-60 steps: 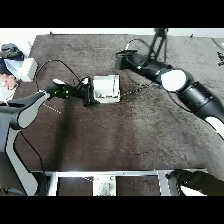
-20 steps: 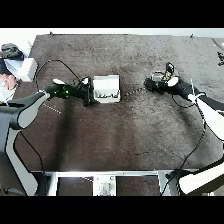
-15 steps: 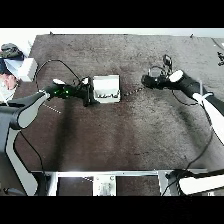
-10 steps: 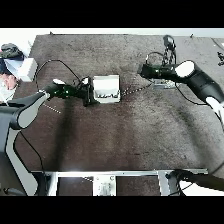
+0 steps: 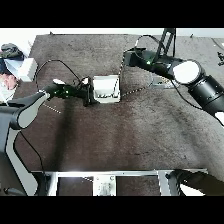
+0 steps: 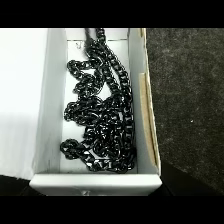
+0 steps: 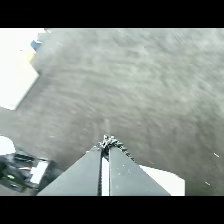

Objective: Fold the box and place the chain.

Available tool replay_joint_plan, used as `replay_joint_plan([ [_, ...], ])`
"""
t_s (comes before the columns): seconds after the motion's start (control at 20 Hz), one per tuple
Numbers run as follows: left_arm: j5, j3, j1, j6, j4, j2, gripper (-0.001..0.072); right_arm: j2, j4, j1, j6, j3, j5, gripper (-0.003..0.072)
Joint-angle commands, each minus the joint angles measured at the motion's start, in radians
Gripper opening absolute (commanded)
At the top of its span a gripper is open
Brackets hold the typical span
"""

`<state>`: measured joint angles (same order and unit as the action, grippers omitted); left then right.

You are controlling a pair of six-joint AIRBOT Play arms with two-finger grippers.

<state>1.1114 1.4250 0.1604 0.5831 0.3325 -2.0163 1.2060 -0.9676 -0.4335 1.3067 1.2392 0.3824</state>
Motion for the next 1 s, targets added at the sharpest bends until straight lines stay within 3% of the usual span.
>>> replay_joint_plan([
  [0.0,0.000,0.000,0.001,0.000,0.000,0.000,0.0417,0.001,0.000,-0.061,-0.006,0.002,-0.069,0.0012],
  [0.45,0.000,0.000,0.001,0.000,0.000,0.000,0.0417,0.030,0.023,-0.138,-0.005,0.036,-0.198,0.0012],
  [0.7,0.000,0.000,0.001,0.000,0.000,0.000,0.0417,0.030,-0.007,-0.138,-0.006,0.091,-0.199,0.0013],
  [0.95,0.000,0.000,0.001,0.000,0.000,0.000,0.0417,0.081,-0.053,-0.138,-0.005,0.089,-0.110,0.0013],
])
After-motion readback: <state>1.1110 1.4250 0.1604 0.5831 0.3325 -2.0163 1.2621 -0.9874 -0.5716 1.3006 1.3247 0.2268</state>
